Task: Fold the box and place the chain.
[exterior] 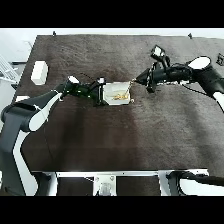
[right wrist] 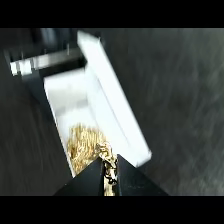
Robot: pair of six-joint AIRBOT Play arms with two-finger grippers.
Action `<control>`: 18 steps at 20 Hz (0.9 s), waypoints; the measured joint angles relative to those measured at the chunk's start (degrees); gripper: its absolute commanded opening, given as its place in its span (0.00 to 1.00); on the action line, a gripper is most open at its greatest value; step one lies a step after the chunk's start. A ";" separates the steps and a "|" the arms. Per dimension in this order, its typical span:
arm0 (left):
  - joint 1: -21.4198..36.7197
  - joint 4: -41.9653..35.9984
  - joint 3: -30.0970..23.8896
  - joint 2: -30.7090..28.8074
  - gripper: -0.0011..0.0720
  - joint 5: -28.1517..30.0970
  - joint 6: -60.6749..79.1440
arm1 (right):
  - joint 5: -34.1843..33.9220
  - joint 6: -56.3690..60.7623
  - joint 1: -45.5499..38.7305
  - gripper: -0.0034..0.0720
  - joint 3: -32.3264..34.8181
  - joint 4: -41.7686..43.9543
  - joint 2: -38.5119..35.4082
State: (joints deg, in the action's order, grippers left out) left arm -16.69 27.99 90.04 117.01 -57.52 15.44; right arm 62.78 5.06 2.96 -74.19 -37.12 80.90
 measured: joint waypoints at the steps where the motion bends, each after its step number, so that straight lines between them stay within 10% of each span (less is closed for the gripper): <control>1: 0.00 0.00 0.00 0.00 0.74 0.00 0.00 | 0.00 0.11 0.44 0.05 -0.04 0.92 -0.20; 8: 0.00 -0.02 0.00 0.00 0.74 -0.02 0.00 | -1.68 0.28 6.19 0.06 -0.15 2.84 5.79; 11: 0.00 -0.02 0.00 0.00 0.74 0.00 0.00 | -2.64 0.37 7.21 0.53 -0.15 1.20 9.07; 18: 0.00 -0.02 0.00 0.00 0.74 0.00 0.00 | -3.21 1.40 4.11 0.52 -0.92 -0.83 10.60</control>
